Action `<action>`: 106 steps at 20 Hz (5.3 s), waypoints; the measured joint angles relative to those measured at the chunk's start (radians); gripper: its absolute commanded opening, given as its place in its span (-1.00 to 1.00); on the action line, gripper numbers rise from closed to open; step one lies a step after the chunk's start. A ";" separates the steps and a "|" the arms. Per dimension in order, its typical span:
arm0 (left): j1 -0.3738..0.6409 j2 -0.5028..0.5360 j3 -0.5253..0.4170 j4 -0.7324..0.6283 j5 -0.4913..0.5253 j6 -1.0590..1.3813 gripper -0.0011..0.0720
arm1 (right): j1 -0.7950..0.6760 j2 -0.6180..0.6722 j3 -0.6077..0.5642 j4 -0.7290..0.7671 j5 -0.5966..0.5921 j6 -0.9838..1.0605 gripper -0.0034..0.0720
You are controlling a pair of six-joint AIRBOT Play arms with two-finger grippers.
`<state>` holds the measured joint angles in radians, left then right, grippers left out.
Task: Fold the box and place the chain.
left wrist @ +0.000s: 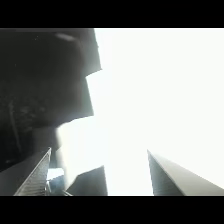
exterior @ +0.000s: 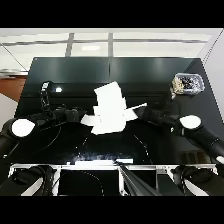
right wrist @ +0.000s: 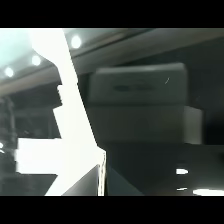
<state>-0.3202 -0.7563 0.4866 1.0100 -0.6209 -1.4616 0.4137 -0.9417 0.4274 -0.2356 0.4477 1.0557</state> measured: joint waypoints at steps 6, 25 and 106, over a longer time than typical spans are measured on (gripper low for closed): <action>0.034 -0.079 0.056 -0.001 -0.047 0.014 0.95 | 0.167 0.002 -0.043 -0.069 -0.172 0.002 -0.80; 0.235 -0.763 0.304 -0.454 -0.562 0.784 0.95 | 0.199 0.002 -0.051 -0.132 -0.114 -0.161 -0.80; -0.142 -0.637 0.273 -0.254 -0.264 1.452 -0.89 | 0.268 -0.090 0.029 -0.630 0.205 -0.896 0.94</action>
<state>-0.4622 -1.3930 0.7593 0.7559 -0.8845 -0.0101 0.6815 -1.0321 0.4564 -0.8654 0.6529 0.1596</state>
